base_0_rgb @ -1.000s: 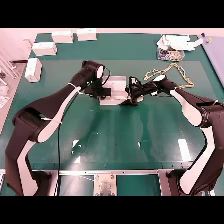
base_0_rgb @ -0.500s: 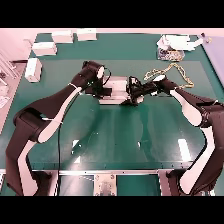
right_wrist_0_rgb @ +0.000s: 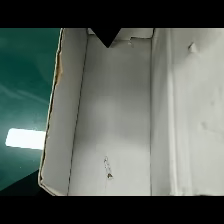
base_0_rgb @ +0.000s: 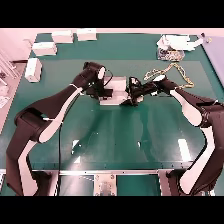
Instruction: Fold the box and place the chain.
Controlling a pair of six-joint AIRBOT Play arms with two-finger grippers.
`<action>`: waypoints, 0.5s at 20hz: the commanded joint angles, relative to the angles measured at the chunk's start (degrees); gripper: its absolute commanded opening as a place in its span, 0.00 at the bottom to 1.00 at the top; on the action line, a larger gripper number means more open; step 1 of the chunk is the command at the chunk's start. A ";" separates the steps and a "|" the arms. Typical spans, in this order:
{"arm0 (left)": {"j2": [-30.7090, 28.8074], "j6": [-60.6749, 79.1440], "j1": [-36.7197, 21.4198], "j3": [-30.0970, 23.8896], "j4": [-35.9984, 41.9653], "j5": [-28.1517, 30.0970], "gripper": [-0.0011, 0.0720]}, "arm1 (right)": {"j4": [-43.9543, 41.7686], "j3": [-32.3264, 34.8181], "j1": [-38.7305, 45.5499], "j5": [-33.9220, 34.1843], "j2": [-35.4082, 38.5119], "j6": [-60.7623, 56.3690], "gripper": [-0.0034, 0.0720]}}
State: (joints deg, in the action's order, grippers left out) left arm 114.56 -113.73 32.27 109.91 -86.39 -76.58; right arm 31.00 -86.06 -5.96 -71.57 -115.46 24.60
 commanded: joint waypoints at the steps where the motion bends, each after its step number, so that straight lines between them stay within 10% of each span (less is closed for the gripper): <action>1: 0.04 -0.24 -0.15 0.61 -0.22 -0.52 0.54 | -0.09 0.02 0.00 -0.07 0.02 -0.15 0.81; 10: -1.05 4.90 -1.33 1.11 3.63 -1.14 0.55 | -0.09 0.02 0.00 -0.07 0.02 -0.15 0.81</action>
State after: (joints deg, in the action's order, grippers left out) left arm 114.10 -112.12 31.64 110.74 -85.25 -77.10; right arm 30.92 -86.06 -5.96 -71.59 -115.46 24.45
